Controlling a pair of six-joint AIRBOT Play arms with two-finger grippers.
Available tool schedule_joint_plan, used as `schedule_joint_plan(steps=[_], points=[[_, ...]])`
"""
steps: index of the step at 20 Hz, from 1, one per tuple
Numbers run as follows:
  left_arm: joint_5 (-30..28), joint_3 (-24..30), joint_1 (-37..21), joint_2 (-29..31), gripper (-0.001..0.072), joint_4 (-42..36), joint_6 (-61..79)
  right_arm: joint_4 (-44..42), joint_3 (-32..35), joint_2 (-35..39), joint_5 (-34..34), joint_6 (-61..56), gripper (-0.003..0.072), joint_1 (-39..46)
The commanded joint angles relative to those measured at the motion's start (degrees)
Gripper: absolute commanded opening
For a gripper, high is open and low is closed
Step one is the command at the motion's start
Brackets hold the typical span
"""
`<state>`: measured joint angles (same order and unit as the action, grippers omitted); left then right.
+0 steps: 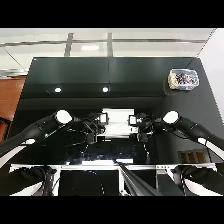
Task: Fold the box and place the chain.
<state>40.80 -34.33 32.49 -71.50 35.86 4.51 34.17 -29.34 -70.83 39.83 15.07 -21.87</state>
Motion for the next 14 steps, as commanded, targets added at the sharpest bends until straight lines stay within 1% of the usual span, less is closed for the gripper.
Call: schedule_joint_plan(steps=[1,3,7,12,13,14], points=[[-1.44,-0.02,0.28,-0.63,0.0162,-1.03,-0.07,-0.04,0.02,-0.04,0.00,-0.04,0.0133,-0.04],[-1.84,-0.02,0.28,-0.63,0.0162,-1.70,-0.04,-0.04,0.02,-0.04,0.00,-0.04,0.0133,-0.04],[-1.84,-0.02,0.28,-0.66,0.0162,-6.34,0.00,-0.04,0.02,-0.04,0.00,-0.04,0.0133,-0.04],[-1.60,0.00,0.28,-0.66,0.0165,-6.36,-0.02,-0.04,0.02,-0.04,0.00,-0.04,0.0132,-0.04],[-1.60,0.00,0.31,-0.66,0.0197,-6.36,-0.02,-0.04,0.02,-0.04,0.00,-0.04,0.0133,-0.04],[-1.64,0.00,0.31,-0.66,0.0333,-6.34,0.00,-0.04,0.02,-0.04,0.00,-0.04,0.0132,-0.04]])
